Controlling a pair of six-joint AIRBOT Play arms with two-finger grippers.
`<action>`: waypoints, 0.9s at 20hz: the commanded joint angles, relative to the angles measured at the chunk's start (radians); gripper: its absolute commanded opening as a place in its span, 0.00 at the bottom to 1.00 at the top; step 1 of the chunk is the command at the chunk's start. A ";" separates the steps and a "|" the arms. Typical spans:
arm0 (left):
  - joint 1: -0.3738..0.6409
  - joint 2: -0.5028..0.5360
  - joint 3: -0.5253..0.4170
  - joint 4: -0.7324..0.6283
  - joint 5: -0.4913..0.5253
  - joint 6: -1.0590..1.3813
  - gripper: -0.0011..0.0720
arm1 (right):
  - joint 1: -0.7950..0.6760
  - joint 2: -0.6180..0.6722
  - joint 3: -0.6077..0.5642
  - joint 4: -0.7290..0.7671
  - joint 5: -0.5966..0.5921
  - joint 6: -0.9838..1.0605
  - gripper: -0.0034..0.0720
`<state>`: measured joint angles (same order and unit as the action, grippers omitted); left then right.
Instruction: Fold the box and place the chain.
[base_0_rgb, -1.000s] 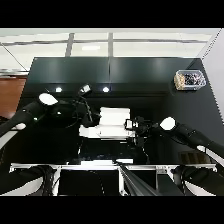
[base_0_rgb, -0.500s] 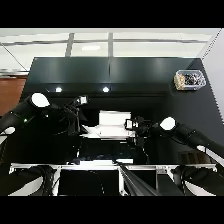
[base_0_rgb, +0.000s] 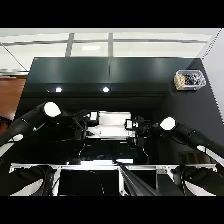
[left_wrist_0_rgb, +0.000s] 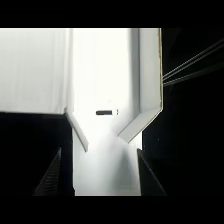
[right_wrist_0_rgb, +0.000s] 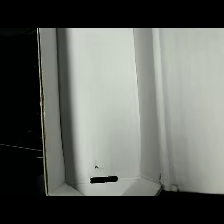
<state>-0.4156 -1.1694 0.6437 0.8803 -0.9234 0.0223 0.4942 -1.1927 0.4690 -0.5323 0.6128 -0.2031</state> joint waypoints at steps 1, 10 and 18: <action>-0.041 -0.001 -0.034 -0.043 0.059 -0.007 0.70 | 0.000 0.000 0.000 0.000 0.000 0.000 0.22; -0.045 -0.062 -0.047 -0.299 0.081 -0.002 0.38 | 0.000 0.000 0.000 0.000 0.000 0.000 0.22; -0.045 -0.156 -0.047 -0.412 0.085 0.060 0.20 | 0.000 0.000 0.000 0.000 0.000 0.000 0.22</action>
<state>-0.4606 -1.3014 0.5972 0.4927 -0.8371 0.0650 0.4938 -1.1923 0.4690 -0.5316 0.6125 -0.2020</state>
